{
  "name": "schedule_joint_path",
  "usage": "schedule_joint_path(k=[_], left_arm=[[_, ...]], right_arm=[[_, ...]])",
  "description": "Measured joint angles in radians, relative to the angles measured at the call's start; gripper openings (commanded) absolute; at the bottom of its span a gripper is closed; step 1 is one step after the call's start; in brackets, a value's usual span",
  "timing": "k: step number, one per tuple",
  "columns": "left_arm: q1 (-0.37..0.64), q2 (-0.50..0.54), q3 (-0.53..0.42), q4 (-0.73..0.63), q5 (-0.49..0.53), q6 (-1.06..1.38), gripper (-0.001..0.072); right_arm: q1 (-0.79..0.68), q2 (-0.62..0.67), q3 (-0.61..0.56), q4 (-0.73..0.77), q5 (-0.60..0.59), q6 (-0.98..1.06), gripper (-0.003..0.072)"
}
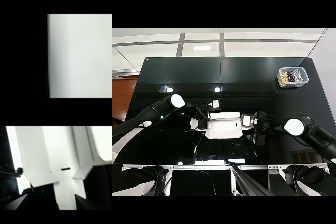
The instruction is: Fold the box and place the chain.
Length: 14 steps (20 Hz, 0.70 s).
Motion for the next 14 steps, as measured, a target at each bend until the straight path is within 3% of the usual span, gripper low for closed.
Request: schedule_joint_path(k=[9,14], left_arm=[[0.000,0.000,0.000,-0.002,0.003,0.002,0.0023],[0.000,0.000,0.000,-0.002,0.003,0.002,0.0023]], right_arm=[[0.079,-0.166,-0.005,0.119,-0.122,-0.152,0.0714],[0.079,-0.182,0.022,0.133,-0.165,-0.163,0.0714]])
